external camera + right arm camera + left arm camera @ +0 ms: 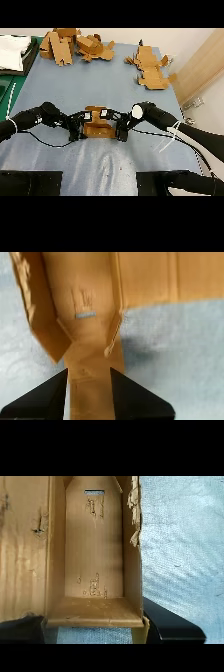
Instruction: Fold the box.
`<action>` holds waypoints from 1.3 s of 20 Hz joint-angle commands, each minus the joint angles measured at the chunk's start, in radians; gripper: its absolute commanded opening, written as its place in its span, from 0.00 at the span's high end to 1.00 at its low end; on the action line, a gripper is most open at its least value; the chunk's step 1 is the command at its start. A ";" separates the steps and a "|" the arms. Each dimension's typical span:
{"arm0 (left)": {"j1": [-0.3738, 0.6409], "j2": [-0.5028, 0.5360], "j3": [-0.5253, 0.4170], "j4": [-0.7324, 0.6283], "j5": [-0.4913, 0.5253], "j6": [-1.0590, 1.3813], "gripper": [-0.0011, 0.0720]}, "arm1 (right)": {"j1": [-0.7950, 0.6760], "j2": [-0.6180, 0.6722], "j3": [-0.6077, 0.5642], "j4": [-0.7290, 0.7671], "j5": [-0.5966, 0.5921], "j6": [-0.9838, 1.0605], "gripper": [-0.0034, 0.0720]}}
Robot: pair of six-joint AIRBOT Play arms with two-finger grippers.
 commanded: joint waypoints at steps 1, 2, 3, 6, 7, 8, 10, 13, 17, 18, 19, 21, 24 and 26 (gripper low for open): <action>0.000 0.000 -0.001 0.000 0.001 0.000 0.47 | 0.036 0.001 -0.001 -0.003 -0.122 -0.014 0.39; 0.000 0.000 -0.001 0.000 0.000 0.000 0.47 | 0.036 0.002 0.001 0.000 -0.129 -0.014 0.39; 0.000 0.000 -0.001 0.000 0.000 0.000 0.47 | 0.036 0.001 0.003 0.000 -0.128 -0.014 0.39; 0.000 0.000 -0.001 0.000 0.000 0.000 0.47 | 0.037 0.002 0.003 0.041 -0.113 -0.014 0.39; 0.000 0.000 -0.001 0.000 0.000 0.000 0.47 | 0.037 0.002 0.003 0.051 -0.102 -0.014 0.39; 0.000 0.000 -0.001 0.000 0.000 0.000 0.47 | 0.037 0.002 0.003 0.050 -0.093 -0.014 0.39; 0.000 0.000 -0.001 0.000 0.000 0.000 0.47 | 0.037 0.001 0.003 0.050 -0.093 -0.015 0.39; 0.000 0.000 -0.001 0.000 0.000 0.000 0.47 | 0.037 0.001 0.003 0.087 -0.113 -0.033 0.75; 0.000 0.000 -0.001 0.000 0.000 0.000 0.47 | 0.040 0.001 0.003 0.189 -0.130 -0.087 0.92; 0.000 0.000 -0.001 0.000 0.000 0.000 0.47 | 0.043 0.001 0.003 0.192 -0.146 -0.087 0.92; 0.000 0.000 -0.001 0.000 0.000 0.000 0.47 | 0.049 0.000 0.003 0.195 -0.161 -0.087 0.92; 0.000 0.000 -0.001 0.000 0.000 0.000 0.47 | 0.068 0.000 0.003 0.195 -0.188 -0.087 0.92; 0.000 0.000 -0.001 0.000 0.000 0.000 0.47 | 0.093 -0.001 0.002 0.198 -0.207 -0.090 0.92; 0.000 0.000 -0.001 0.000 0.000 0.000 0.47 | 0.097 -0.007 0.002 0.207 -0.205 -0.089 0.78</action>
